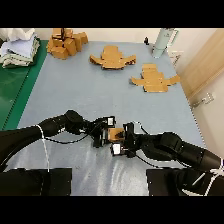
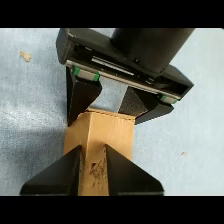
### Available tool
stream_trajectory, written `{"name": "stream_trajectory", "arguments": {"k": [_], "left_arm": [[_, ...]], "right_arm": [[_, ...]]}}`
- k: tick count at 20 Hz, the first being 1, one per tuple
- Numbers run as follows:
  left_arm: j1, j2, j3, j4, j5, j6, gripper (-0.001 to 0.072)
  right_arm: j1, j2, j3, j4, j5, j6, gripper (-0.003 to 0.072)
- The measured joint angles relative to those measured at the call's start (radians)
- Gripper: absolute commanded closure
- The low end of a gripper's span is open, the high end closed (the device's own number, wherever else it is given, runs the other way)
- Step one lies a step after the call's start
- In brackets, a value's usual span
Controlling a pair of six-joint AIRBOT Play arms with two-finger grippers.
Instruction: Fold the box.
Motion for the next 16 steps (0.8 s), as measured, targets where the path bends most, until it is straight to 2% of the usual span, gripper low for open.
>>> {"name": "stream_trajectory", "arguments": {"k": [3, 4, 5, 11, 12, 16], "left_arm": [[0.0, 0.0, 0.0, 0.0, 0.0, 0.0, 0.0206], [0.0, 0.0, 0.0, 0.0, 0.0, 0.0, 0.0206], [0.0, 0.0, 0.0, 0.0, -0.004, 0.001, 0.0206], [0.0, 0.0, 0.0, 0.001, -0.004, 0.002, 0.0206], [0.0, 0.0, 0.0, 0.001, -0.003, 0.002, 0.0206], [0.0, 0.0, 0.0, 0.0, -0.002, 0.002, 0.0206]], "right_arm": [[0.0, 0.013, 0.001, 0.003, 0.0, 0.0, 0.0447], [0.0, 0.021, 0.001, 0.003, 0.002, 0.0, 0.0348], [-0.001, 0.03, 0.002, 0.003, 0.003, 0.0, 0.0198], [-0.002, 0.037, 0.002, 0.026, -0.001, 0.0, 0.0179], [-0.002, 0.034, 0.002, 0.034, -0.001, 0.0, 0.0128], [-0.002, 0.029, 0.002, 0.068, -0.013, 0.0, 0.0128]]}}
